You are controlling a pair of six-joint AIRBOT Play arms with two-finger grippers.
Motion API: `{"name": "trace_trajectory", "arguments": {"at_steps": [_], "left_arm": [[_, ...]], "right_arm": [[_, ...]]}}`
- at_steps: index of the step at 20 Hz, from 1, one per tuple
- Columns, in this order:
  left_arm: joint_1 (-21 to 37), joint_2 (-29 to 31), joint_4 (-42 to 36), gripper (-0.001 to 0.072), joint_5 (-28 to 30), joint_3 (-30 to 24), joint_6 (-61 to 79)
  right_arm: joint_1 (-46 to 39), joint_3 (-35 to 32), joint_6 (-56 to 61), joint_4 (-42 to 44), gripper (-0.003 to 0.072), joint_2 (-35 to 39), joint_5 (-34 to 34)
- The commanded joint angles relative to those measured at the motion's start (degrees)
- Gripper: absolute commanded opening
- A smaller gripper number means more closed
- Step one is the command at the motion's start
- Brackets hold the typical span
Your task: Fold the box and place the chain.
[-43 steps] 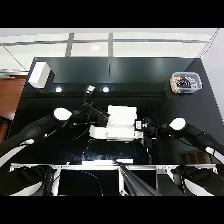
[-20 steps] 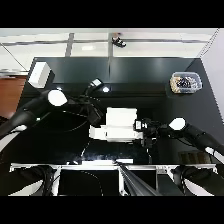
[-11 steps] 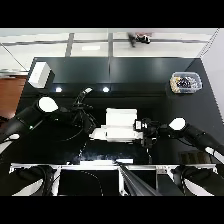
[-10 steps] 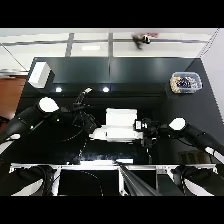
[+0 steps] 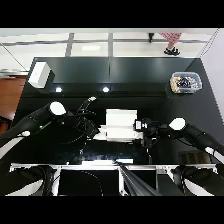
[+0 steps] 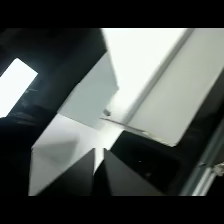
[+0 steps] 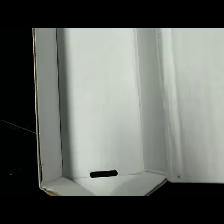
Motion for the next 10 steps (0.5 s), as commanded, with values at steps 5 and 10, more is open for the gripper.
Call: {"name": "trace_trajectory", "arguments": {"at_steps": [5,10], "left_arm": [[-0.13,-0.13,3.91,0.0425,0.9,0.02,17.73],[-1.81,0.09,3.93,0.0708,2.64,0.02,30.05]], "right_arm": [[0.0,0.02,0.0,0.02,0.0317,0.02,0.02],[0.0,0.02,0.04,0.04,0.0317,0.02,-0.02]]}}
